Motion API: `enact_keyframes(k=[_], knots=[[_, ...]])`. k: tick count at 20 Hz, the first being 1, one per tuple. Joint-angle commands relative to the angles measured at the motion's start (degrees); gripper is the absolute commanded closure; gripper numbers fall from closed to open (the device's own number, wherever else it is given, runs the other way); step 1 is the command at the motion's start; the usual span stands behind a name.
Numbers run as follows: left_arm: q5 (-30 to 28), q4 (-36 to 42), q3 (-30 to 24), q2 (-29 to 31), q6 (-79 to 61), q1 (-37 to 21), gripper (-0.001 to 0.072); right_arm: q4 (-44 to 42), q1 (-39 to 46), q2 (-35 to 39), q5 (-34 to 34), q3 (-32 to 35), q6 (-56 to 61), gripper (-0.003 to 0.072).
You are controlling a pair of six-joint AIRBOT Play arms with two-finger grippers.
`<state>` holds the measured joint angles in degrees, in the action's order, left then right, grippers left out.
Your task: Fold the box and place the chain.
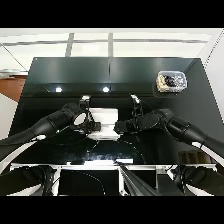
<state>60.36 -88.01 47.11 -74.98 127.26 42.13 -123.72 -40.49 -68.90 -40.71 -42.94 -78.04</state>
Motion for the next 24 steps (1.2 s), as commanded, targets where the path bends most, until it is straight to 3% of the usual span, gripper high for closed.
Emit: enact_keyframes(k=[1, 16, 18, 24], knots=[[-0.1, -0.2, 0.0, 0.0, 0.0, 0.0, 0.0680, 4.0, -2.4, -1.4, 0.6, -2.0, 5.4, 0.0221], [-0.1, -0.2, 0.0, 0.0, 0.0, 0.0, 0.0680, 14.4, -5.5, -4.6, -0.7, -4.9, 17.6, 0.0222], [-0.1, -0.2, 0.0, 0.0, 0.0, 0.0, 0.0680, 15.8, -6.2, -4.6, -0.7, -4.9, 18.3, 0.0328], [-0.1, -0.2, 0.0, 0.0, -0.4, 0.0, 0.0680, 20.1, -8.9, -5.9, -2.0, -5.9, 22.0, 0.0329]])
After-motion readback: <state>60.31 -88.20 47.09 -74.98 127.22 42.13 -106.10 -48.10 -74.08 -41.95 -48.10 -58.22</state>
